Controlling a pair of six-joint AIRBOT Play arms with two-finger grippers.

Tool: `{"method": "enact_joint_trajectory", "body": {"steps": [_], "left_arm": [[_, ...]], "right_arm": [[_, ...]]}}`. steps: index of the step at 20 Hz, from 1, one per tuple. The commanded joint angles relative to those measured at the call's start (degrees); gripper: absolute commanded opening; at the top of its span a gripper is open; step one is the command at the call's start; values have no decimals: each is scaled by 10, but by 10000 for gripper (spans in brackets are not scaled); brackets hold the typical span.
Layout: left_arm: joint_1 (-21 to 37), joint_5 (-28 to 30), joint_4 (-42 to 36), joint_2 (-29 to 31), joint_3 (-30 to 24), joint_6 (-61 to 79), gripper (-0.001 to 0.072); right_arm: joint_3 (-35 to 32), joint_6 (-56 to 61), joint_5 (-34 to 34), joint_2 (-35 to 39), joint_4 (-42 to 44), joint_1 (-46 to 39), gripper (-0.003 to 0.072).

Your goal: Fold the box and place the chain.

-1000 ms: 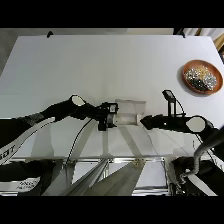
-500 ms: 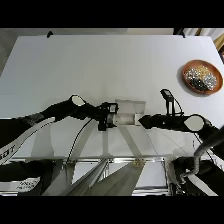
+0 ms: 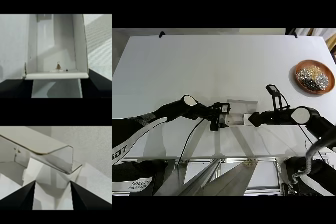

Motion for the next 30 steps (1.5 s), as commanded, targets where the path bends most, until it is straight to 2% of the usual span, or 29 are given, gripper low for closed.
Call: {"method": "enact_joint_trajectory", "body": {"steps": [1, 9, 12, 17, 22, 24, 25, 27, 28, 30], "left_arm": [[0, 0, 0, 0, 0, 0, 256], [0, 0, 0, 0, 0, 0, 256], [0, 0, 0, 0, 0, 0, 256], [0, 0, 0, 0, 0, 0, 256], [0, 0, 0, 0, 0, 0, 256], [0, 0, 0, 0, 0, 0, 256], [0, 0, 0, 0, 0, 0, 256], [0, 0, 0, 0, 0, 0, 256], [0, 0, 0, 0, 0, 0, 256], [0, 0, 0, 0, 0, 0, 256]], "right_arm": [[32, 30, 9, -36, -31, 30, 481], [42, 123, 36, -41, -150, 49, 478], [71, 179, 54, -75, -205, 75, 478], [122, 236, 77, -128, -236, 116, 477], [129, 296, 100, -154, -279, 140, 453], [130, 296, 106, -154, -279, 140, 381], [130, 296, 108, -154, -279, 140, 314], [130, 296, 110, -154, -279, 140, 271], [130, 296, 112, -154, -279, 140, 204], [130, 296, 116, -154, -279, 140, 125]]}}
